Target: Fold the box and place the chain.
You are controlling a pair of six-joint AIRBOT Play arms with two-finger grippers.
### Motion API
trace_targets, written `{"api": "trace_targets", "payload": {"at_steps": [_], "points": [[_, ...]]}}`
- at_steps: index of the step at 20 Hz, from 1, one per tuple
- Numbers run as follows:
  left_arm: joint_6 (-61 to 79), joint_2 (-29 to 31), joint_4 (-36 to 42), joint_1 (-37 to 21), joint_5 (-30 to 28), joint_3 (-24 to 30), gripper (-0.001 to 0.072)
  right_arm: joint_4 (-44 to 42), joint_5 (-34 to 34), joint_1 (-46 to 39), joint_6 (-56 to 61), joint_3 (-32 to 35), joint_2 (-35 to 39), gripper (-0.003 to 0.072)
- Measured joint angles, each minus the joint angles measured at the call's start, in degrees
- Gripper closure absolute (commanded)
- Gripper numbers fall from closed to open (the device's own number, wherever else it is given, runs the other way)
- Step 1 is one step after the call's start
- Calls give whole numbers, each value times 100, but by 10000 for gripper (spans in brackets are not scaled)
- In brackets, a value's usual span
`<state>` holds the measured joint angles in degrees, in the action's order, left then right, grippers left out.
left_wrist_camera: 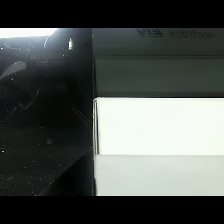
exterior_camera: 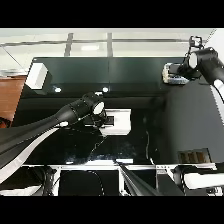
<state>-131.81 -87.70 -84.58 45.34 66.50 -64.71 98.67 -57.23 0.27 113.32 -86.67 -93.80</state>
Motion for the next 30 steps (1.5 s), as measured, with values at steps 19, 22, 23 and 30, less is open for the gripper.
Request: {"api": "trace_targets", "payload": {"at_steps": [19, 22, 23, 30], "points": [[0, -2, -15, 0, 4, 0, 684, -1198, -1163, -726, -70, -3169, -2839, 668], [0, -2, -15, 0, 4, 0, 684, -1333, -1464, -809, -212, -3163, -2712, 669], [-2, -2, -15, 0, 4, 0, 684, -1368, -1589, -835, -291, -3161, -2610, 669], [0, -2, -15, 0, 0, 0, 684, -1484, -1661, -898, -1220, -3174, -1294, 669]]}}
